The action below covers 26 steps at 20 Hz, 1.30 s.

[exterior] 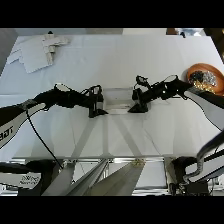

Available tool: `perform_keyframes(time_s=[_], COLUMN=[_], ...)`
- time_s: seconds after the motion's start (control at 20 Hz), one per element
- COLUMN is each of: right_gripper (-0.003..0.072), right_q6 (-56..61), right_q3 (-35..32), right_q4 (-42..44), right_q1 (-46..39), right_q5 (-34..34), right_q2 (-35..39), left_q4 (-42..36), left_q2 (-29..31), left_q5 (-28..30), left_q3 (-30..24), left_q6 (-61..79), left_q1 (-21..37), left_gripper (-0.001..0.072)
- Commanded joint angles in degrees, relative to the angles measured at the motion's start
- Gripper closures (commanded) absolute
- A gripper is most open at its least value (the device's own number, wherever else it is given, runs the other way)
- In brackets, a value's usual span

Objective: Fold the box and place the chain.

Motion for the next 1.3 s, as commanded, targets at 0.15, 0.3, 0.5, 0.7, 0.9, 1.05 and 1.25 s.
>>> perform_keyframes(time_s=[0.15,0.3,0.5,0.7,0.9,1.05,1.25], right_gripper=[-0.0008,-0.0006,-0.0002,0.0034,0.0638,0.0671,0.0672], right_q6=[0.33,0.48,7.43,11.45,12.55,13.27,26.27], right_q3=[0.00,0.00,0.00,0.00,0.00,0.00,0.00], right_q4=[-1.16,-6.86,-14.97,-19.93,-19.61,-12.52,-4.13], right_q1=[-0.04,-0.04,-1.31,-4.28,-5.44,-4.39,-0.31], right_q5=[-2.03,-2.05,-2.05,-1.84,1.88,7.39,2.38], right_q2=[1.01,3.65,8.48,13.97,18.21,19.69,19.67], left_q4=[-0.09,-0.09,-0.09,-0.11,-0.11,-0.11,-0.11], left_q2=[-0.02,-0.02,-0.02,-0.02,-0.02,-0.02,-0.04], left_q5=[0.07,0.07,0.07,0.07,0.07,0.07,0.07], left_q3=[0.00,0.00,0.00,0.00,0.00,0.00,0.00], left_q6=[-0.09,-0.09,-0.11,-0.09,-0.09,-0.11,-0.09], left_q1=[-0.02,-0.02,-0.02,-0.02,-0.02,-0.02,-0.02], left_gripper=[0.0618,0.0618,0.0618,0.0618,0.0618,0.0618,0.0618])
